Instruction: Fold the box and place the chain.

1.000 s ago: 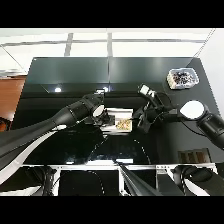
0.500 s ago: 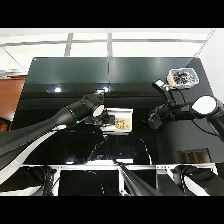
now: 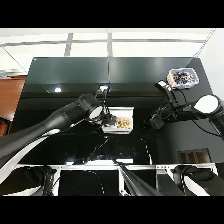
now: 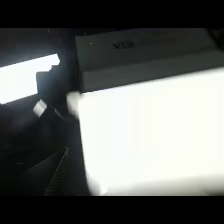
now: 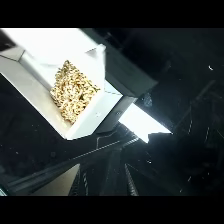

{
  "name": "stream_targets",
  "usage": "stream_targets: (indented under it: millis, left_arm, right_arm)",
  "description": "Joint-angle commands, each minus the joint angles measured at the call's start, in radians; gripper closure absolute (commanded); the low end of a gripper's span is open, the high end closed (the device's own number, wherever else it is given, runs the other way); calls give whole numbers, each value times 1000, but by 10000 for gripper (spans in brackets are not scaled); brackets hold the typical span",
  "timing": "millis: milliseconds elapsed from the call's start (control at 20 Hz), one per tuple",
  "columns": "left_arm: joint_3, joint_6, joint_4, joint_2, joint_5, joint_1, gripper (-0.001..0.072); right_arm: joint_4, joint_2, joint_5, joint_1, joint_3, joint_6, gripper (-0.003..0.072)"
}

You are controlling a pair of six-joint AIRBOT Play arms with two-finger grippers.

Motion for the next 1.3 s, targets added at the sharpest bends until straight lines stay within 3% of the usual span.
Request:
stream_targets:
  millis: [0, 150, 250, 300, 350, 400, 450, 500, 550, 700, 1000, 1250]
  left_arm:
    - [-92, 188, 144, 163, -38, -9, 252]
    - [-309, 191, 126, 390, 50, 140, 252]
    - [-461, 211, -65, 491, 161, 335, 253]
    - [-523, 321, -257, 505, 232, 444, 253]
    - [-562, 552, -497, 495, 262, 532, 239]
    - [-589, 944, -781, 472, 246, 599, 238]
    - [-600, 1320, -975, 452, 174, 628, 238]
    - [-602, 1643, -1075, 432, 88, 631, 184]
    - [-602, 1852, -1099, 415, 35, 619, 3]
    - [-602, 2115, -1049, 370, 69, 549, -5]
    - [-595, 2421, -1037, 237, 317, 450, -5]
    - [-559, 2529, -1114, 117, 335, 452, -5]
  right_arm:
    - [3, 1, -11, -1, 1, 3, 359]
    - [3, 1, -40, -1, 0, 3, 359]
    - [4, 1, -45, -1, 1, 3, 359]
    - [9, 1, -44, -1, 0, 4, 359]
    - [16, 1, -44, -1, 0, 4, 359]
    - [17, 1, -45, -1, 0, 3, 359]
    - [17, 1, -46, -1, 0, 3, 359]
    - [18, 1, -45, -1, 0, 4, 359]
    - [18, 1, -43, -1, 0, 4, 359]
    - [18, 1, -42, -1, 0, 4, 359]
    - [18, 1, -45, -1, 0, 22, 359]
    - [18, 1, -45, -1, 0, 32, 359]
